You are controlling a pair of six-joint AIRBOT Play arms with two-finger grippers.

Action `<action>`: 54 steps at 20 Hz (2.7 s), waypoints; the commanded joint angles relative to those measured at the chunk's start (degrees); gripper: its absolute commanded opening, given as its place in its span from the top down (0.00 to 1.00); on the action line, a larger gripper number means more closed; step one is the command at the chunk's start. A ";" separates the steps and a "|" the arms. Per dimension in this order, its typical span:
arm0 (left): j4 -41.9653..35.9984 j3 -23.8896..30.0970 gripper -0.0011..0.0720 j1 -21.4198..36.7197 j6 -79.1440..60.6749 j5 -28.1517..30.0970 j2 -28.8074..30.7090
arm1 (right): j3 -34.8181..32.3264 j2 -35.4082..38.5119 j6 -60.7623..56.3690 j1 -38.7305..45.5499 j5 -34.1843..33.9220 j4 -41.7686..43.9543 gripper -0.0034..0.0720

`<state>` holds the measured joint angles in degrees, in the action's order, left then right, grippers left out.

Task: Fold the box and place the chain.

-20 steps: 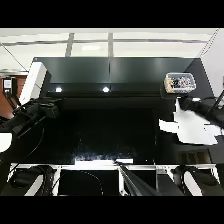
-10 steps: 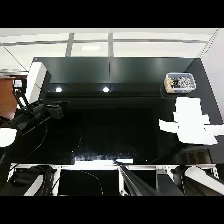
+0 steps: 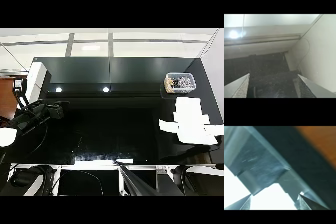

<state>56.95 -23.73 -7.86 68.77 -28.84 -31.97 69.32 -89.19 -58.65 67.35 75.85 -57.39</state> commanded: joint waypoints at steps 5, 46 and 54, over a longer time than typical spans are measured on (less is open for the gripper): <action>-0.04 0.04 0.02 -0.02 0.02 0.04 -0.02 | 1.81 -9.20 5.16 -4.46 12.37 2.01 0.06; -0.70 0.07 0.02 -0.02 0.02 -0.39 -2.32 | -36.24 27.52 4.85 -60.76 -14.32 27.87 0.94; -7.28 0.02 0.03 0.31 3.04 -15.89 -6.49 | -51.67 44.92 8.83 -87.12 -42.25 29.05 0.95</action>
<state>53.91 -23.66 -7.79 70.98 -36.49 -36.21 23.70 -50.59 -49.52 -9.98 50.09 -29.28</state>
